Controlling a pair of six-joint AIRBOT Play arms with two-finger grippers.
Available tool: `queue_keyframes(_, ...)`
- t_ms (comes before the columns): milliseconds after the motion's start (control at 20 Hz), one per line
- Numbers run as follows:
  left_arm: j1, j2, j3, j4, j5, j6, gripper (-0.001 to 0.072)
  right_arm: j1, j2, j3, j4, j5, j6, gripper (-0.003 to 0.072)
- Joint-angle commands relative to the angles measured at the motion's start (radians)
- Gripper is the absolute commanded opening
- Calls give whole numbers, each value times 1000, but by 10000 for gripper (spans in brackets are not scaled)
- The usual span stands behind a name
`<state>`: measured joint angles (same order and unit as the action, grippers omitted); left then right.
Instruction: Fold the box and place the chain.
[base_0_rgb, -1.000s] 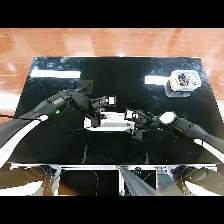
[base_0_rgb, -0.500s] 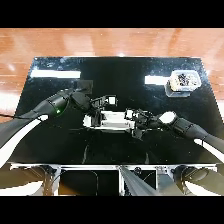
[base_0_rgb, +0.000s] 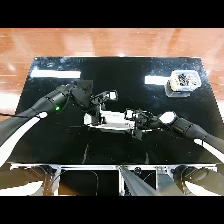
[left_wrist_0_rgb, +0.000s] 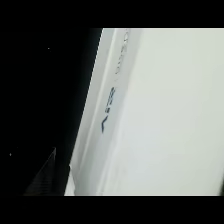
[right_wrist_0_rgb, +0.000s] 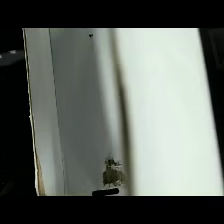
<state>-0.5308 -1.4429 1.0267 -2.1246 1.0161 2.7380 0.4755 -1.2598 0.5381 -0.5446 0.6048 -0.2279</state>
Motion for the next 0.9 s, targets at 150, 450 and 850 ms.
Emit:
queue_keyframes(150,1,43,45,232,137,-278,615,5,-1,0,-9,0,0,621)
queue_keyframes(450,45,76,61,396,325,-501,353,5,-1,0,-6,0,3,621)
queue_keyframes(850,145,275,-131,16,222,-407,17,4,-1,0,-7,0,3,621)
